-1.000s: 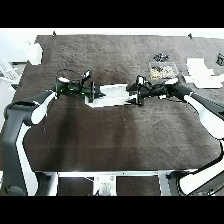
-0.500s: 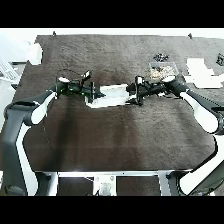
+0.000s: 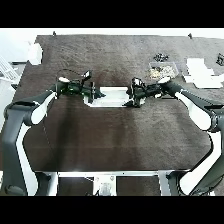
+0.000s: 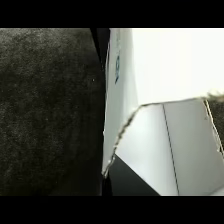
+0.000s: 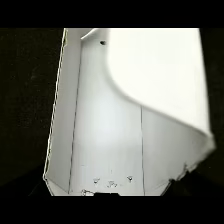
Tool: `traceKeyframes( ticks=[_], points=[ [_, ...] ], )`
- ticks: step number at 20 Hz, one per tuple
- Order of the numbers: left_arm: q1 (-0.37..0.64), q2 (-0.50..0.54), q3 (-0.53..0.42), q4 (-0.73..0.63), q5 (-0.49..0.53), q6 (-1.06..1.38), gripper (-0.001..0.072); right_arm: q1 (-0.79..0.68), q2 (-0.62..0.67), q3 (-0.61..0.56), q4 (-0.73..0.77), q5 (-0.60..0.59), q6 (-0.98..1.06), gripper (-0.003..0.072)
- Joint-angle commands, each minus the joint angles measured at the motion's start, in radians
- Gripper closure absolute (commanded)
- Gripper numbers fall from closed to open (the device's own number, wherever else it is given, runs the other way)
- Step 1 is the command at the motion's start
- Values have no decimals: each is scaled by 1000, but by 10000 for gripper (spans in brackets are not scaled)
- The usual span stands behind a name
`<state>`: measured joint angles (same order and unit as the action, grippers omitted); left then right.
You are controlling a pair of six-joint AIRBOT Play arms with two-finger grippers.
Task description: Fold the box and place the chain.
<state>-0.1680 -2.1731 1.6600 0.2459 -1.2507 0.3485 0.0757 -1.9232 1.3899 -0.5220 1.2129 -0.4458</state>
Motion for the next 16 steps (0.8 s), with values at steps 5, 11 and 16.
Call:
traceKeyframes(
  ticks=[5,11,16],
  points=[
    [1,0,2,-2,21,0,690,5,-21,1,8,7,8,0],
    [1,0,2,-2,21,0,690,12,-27,3,16,-19,-5,0],
    [1,0,1,-2,21,0,690,29,-27,4,15,-19,-30,0]
  ],
)
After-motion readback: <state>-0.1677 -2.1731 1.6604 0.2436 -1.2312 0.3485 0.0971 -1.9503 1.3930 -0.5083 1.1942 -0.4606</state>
